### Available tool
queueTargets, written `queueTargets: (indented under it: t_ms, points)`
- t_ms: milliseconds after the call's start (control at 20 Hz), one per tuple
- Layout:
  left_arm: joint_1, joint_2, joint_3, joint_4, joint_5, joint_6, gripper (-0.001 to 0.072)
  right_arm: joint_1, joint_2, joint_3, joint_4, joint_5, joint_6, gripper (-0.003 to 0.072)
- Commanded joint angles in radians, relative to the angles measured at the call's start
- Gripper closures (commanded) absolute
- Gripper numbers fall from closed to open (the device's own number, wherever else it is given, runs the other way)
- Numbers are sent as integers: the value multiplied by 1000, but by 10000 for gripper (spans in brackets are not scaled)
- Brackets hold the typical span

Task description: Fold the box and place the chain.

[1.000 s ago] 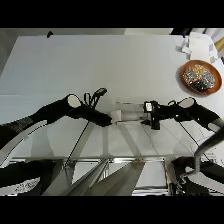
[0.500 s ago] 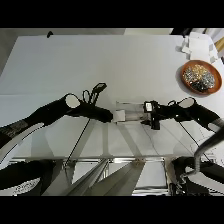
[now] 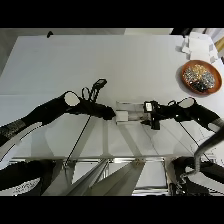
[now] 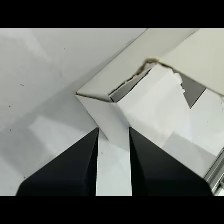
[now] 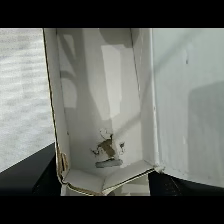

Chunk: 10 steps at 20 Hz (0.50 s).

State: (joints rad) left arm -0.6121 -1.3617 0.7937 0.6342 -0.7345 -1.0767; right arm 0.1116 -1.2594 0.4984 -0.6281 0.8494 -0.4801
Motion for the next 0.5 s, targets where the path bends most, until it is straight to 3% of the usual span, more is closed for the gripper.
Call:
queueTargets:
  t_ms: [0,200,300,450]
  points:
    - [0,0,12,10,-5,-5,493,0,0,0,0,0,0,281]
    - [-2,0,12,11,-21,-19,474,0,0,0,0,0,0,281]
    - [-13,-1,12,48,-16,-87,353,0,0,0,0,0,0,281]
    - [-39,-3,14,187,-10,-230,318,0,0,0,0,0,0,281]
